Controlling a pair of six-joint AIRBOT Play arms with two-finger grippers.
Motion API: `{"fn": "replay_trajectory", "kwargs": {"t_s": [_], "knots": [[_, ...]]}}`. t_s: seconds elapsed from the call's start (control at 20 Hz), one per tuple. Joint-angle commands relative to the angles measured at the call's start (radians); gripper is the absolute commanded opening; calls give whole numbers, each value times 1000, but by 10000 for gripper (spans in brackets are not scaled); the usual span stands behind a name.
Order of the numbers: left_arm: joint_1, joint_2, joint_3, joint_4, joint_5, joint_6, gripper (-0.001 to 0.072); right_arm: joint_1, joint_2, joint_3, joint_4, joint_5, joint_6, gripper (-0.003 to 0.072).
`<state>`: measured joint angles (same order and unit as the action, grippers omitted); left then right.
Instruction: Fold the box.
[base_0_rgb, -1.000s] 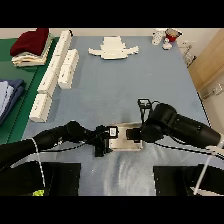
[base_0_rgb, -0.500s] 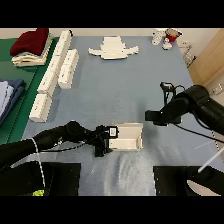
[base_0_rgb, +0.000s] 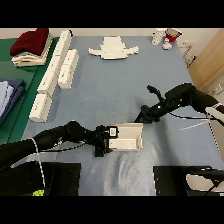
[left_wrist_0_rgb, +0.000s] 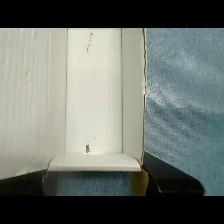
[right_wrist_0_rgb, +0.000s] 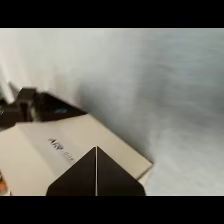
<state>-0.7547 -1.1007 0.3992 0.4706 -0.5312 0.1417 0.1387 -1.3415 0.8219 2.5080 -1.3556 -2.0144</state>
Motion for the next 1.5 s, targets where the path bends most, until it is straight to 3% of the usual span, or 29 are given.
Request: {"fn": "replay_trajectory", "kwargs": {"t_s": [0.0,0.3,0.45,0.9,1.15,1.45], "knots": [[0,1,0,0,0,0,443,53,-51,0,135,-125,-224,5],[0,1,0,0,0,0,443,161,-8,-36,60,-110,-257,5],[0,1,0,0,0,0,443,197,81,-92,53,8,-301,5],[0,1,0,0,0,0,443,396,468,-362,35,509,-406,6],[0,1,0,0,0,0,443,512,565,-475,16,624,-485,7],[0,1,0,0,0,0,443,560,552,-476,-16,680,-484,8]]}}
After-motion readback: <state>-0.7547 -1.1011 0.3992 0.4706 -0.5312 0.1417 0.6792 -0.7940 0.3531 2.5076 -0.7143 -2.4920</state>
